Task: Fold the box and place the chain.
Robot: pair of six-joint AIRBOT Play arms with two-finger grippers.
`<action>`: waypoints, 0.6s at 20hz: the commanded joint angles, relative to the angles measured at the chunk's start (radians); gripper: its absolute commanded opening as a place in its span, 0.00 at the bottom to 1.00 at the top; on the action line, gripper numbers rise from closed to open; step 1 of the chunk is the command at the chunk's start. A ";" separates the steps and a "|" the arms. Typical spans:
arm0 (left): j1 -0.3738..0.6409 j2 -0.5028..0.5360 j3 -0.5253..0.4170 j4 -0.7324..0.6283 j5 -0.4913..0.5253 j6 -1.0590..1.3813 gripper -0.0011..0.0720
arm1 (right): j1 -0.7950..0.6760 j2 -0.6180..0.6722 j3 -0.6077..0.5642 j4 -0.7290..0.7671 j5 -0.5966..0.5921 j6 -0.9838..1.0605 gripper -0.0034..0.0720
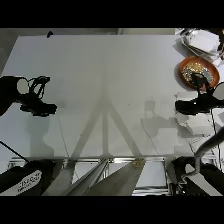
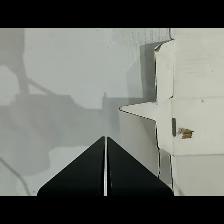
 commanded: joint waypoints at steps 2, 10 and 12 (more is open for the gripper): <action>0.001 0.000 -0.002 0.000 -0.001 0.000 0.03 | 0.000 -0.001 0.000 -0.007 -0.014 -0.005 0.07; 0.001 0.000 -0.002 0.000 -0.003 0.000 0.03 | -0.212 -0.082 0.230 -0.303 -0.015 -0.091 0.07; 0.001 0.000 -0.002 0.000 -0.003 0.000 0.03 | -0.328 -0.160 0.295 -0.338 -0.002 -0.154 0.27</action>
